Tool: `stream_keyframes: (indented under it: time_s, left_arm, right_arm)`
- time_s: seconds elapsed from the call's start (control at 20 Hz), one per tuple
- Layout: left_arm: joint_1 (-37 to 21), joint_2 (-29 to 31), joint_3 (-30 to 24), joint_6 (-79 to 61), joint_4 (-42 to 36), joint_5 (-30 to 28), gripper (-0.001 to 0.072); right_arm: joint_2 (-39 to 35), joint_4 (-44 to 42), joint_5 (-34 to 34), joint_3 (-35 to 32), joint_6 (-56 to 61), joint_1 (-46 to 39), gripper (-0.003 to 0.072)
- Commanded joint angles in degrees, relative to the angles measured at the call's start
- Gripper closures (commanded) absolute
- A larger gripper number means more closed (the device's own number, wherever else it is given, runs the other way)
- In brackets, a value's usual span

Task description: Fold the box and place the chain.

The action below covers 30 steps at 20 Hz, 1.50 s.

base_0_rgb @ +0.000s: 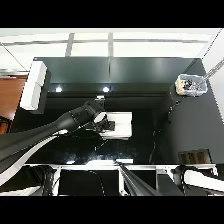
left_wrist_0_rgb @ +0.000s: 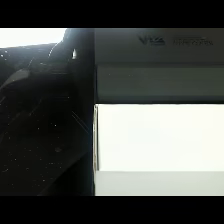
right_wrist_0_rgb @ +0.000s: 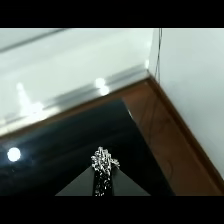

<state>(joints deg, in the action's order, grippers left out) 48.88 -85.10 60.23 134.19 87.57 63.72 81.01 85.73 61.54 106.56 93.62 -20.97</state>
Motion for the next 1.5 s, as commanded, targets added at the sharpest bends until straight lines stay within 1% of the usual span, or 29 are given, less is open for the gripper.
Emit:
stream_keyframes:
  time_s: [0.0, 0.15, 0.4, 0.55, 0.9, 1.0, 1.05, 1.45]
  left_arm:
    - [-0.04, -0.04, 0.02, -0.02, 0.0, 0.0, 0.0674]
    - [-0.04, -0.04, 0.02, -0.02, 0.0, -0.02, 0.0674]
    - [-0.04, -0.04, 0.02, -0.02, 0.0, -0.02, 0.0674]
    - [-0.04, -0.04, 0.02, -0.02, 0.0, -0.02, 0.0674]
    - [-0.04, -0.04, 0.02, -0.02, 0.0, -0.07, 0.0674]
    - [-0.04, -0.04, 0.02, -0.02, 0.0, -0.09, 0.0674]
    - [-0.04, -0.04, 0.02, -0.02, 0.0, -0.09, 0.0674]
    - [-0.04, -0.04, 0.02, -0.02, 0.0, -0.07, 0.0674]
  right_arm:
    - [7.26, -0.85, 5.01, -0.46, -0.28, -0.31, 0.0678]
    - [15.76, -5.84, 9.18, -0.46, -0.26, -0.28, 0.0676]
    - [25.79, -6.19, 10.08, -0.46, 1.14, -0.31, 0.0671]
    - [28.65, -6.14, 9.97, -0.46, 2.58, -0.31, 0.0671]
    - [31.85, -4.7, 10.08, -0.46, 3.04, -0.31, 0.0667]
    - [32.02, -3.61, 9.38, -0.46, 4.52, -0.31, 0.0472]
    - [31.98, -3.19, 9.18, -0.37, 4.96, -0.31, 0.0412]
    - [31.74, -3.85, 8.9, 0.17, 4.85, -0.28, 0.0414]
